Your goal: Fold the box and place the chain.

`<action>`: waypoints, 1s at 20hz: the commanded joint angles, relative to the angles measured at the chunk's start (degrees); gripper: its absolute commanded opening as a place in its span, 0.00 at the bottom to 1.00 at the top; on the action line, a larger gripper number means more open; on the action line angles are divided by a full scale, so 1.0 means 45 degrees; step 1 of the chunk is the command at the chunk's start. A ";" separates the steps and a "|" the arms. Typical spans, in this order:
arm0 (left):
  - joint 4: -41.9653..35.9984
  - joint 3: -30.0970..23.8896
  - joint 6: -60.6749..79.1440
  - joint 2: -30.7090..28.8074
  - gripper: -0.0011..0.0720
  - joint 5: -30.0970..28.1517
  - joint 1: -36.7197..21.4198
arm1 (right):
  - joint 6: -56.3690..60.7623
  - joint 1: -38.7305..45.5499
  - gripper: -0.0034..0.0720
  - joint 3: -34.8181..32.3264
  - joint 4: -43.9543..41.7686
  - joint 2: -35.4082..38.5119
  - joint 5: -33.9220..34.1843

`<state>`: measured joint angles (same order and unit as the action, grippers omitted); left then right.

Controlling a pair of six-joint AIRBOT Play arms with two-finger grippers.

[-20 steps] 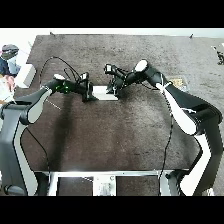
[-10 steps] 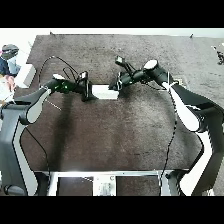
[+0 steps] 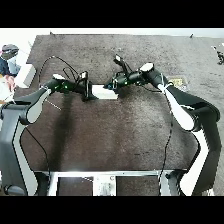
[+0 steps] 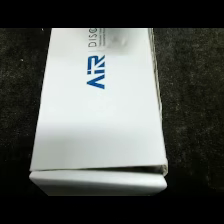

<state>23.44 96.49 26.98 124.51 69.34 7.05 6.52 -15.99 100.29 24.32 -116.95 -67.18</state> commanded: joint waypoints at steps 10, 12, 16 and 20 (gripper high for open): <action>0.0015 0.0000 0.0010 0.0000 0.39 0.0024 0.0010 | 0.3755 -0.0131 0.06 0.0015 0.3589 -0.0607 0.1273; 0.0015 0.0000 0.0015 0.0000 0.39 0.0024 0.0010 | 0.3648 -0.0131 0.06 0.0015 0.3089 -0.0325 0.1311; 0.0015 0.0000 0.0010 0.0000 0.39 0.0024 0.0010 | 0.2987 -0.0112 0.06 0.0015 0.1341 0.1292 0.1331; 0.0015 0.0000 0.0010 0.0000 0.39 0.0029 0.0010 | 0.3900 -0.0029 0.06 -0.0170 0.1205 0.3667 0.1360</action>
<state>23.49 96.49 27.00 124.51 69.49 7.07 21.34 -16.47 100.01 31.77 -106.78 -61.67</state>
